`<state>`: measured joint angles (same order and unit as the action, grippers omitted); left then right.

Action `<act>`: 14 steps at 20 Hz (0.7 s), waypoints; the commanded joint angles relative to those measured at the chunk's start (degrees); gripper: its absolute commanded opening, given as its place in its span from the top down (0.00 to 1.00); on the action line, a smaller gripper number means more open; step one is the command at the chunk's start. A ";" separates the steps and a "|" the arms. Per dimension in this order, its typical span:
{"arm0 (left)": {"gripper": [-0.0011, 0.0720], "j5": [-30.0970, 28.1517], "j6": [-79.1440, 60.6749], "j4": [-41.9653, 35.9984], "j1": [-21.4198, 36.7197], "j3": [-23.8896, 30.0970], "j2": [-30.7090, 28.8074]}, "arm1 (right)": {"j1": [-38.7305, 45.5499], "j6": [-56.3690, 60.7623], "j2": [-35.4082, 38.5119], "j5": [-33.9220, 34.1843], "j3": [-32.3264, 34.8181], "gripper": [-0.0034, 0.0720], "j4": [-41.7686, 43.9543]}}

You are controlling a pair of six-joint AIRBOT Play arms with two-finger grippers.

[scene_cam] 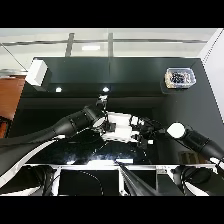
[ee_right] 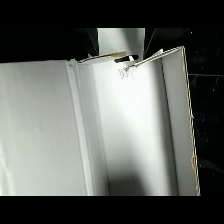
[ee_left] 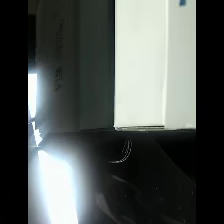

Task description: Fold the box and place the chain.

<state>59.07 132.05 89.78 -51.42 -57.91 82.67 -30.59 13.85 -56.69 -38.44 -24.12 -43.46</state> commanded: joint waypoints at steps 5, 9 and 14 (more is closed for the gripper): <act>0.95 -0.09 -0.02 -0.07 0.02 -0.04 0.04 | -4.52 0.31 -2.89 4.96 -0.04 0.52 6.03; 0.95 -0.09 -0.02 -0.07 0.02 -0.04 0.04 | -4.52 0.33 -3.06 6.56 -0.04 0.52 6.40; 0.95 -0.09 -0.02 -0.07 0.02 -0.04 0.04 | -4.52 0.35 -3.06 6.56 -0.04 0.30 6.38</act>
<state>58.81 132.11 89.73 -51.42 -57.89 82.67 -35.03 14.13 -59.66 -32.29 -24.12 -37.21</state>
